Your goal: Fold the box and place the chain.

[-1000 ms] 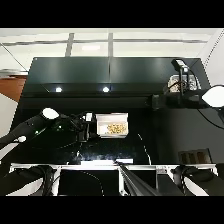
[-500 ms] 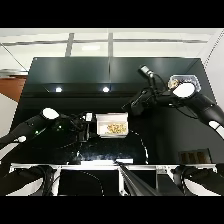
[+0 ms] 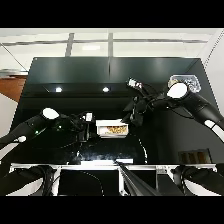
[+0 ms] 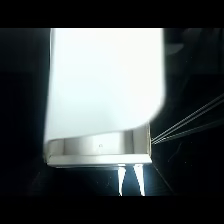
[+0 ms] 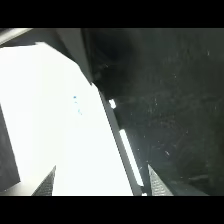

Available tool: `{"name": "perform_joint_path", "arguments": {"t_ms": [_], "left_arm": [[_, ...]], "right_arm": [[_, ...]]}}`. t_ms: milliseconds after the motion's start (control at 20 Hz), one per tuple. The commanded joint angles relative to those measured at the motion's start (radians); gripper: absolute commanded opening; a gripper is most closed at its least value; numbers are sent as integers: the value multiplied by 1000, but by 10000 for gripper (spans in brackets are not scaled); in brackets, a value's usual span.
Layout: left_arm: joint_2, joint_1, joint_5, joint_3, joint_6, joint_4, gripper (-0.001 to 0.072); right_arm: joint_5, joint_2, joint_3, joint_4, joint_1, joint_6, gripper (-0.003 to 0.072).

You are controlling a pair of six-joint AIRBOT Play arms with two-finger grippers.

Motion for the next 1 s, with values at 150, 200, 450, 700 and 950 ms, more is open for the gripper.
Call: {"name": "perform_joint_path", "arguments": {"t_ms": [150,200,450,700,950], "left_arm": [[0,-1,-1,0,0,1,481],[0,-1,-1,0,0,1,481],[0,-1,-1,0,0,1,481],[0,-1,-1,0,0,1,481],[0,-1,-1,0,0,1,481]], "right_arm": [[102,36,22,-106,46,45,702],[87,35,16,-134,69,58,702],[-40,35,-24,-163,130,58,702],[-40,41,1,-151,130,84,703],[-4,90,119,-143,96,254,702]]}}
